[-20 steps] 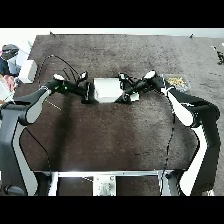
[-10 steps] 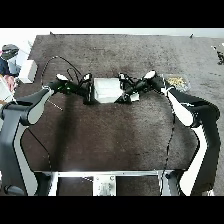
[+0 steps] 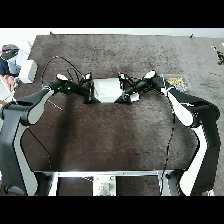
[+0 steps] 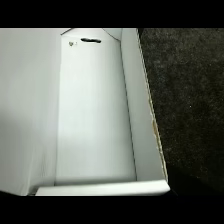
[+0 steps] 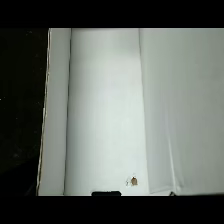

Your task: Fold the box and place the chain.

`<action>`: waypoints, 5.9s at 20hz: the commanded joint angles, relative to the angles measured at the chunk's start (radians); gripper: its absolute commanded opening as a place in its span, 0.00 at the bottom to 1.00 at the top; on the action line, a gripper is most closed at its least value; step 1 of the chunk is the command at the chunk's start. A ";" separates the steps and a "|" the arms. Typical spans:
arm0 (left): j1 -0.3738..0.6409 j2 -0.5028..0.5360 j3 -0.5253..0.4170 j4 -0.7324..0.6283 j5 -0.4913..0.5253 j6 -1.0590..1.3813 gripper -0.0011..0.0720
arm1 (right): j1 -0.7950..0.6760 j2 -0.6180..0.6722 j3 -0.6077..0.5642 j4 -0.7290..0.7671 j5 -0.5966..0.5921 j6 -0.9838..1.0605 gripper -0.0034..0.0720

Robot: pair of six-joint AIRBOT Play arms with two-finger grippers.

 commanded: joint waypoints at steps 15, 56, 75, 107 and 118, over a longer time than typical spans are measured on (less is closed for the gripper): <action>0.000 -0.001 0.000 0.034 -0.006 -0.016 0.55 | 0.001 0.000 0.000 -0.002 0.001 -0.003 0.70; 0.000 -0.001 0.000 0.040 0.017 -0.017 0.55 | -0.004 0.143 0.000 0.177 -0.066 0.204 0.06; 0.000 -0.001 0.000 0.039 0.021 -0.016 0.55 | -0.031 0.131 0.003 0.069 -0.221 0.204 0.06; 0.000 -0.001 0.000 0.035 0.021 -0.016 0.55 | 0.072 0.184 -0.075 -0.262 -0.101 0.332 0.26; 0.000 -0.001 0.000 0.035 0.021 -0.016 0.55 | 0.082 0.179 -0.079 -0.278 -0.143 0.277 0.49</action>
